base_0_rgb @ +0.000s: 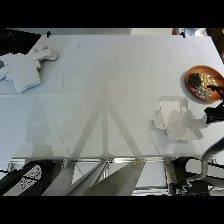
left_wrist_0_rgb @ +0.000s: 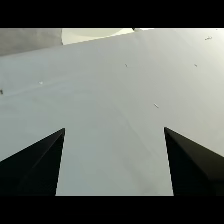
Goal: Fold the box and place the chain.
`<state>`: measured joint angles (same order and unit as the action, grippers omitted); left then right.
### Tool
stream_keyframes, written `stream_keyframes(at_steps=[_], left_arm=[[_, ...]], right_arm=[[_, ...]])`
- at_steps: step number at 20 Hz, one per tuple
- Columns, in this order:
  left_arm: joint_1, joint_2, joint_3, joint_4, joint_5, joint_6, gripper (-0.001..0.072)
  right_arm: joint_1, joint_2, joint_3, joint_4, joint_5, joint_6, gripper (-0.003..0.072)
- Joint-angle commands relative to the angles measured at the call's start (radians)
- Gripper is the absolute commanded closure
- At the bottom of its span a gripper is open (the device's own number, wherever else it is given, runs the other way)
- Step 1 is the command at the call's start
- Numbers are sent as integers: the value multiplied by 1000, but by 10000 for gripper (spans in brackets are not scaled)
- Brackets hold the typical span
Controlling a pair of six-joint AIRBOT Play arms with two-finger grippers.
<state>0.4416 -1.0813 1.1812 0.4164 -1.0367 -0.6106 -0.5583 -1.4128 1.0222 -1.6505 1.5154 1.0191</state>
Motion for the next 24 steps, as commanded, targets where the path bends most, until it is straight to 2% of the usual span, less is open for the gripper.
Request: stream_keyframes(at_steps=[1,4,7,14,16,20,24], left_arm=[[0,0,1,0,0,0,2],[0,0,1,0,0,0,2],[0,0,1,0,0,0,2],[0,0,1,0,0,0,2],[0,0,1,0,0,0,2],[0,0,1,0,0,0,2],[0,0,1,0,0,0,2]], right_arm=[[5,-13,0,51,18,-47,679],[50,-10,0,128,62,-77,679],[125,16,0,209,31,-79,680],[293,43,0,669,-78,-148,681],[348,43,0,783,-151,-196,681],[469,43,0,975,-374,-323,681],[568,42,-6,1033,-611,-392,681]])
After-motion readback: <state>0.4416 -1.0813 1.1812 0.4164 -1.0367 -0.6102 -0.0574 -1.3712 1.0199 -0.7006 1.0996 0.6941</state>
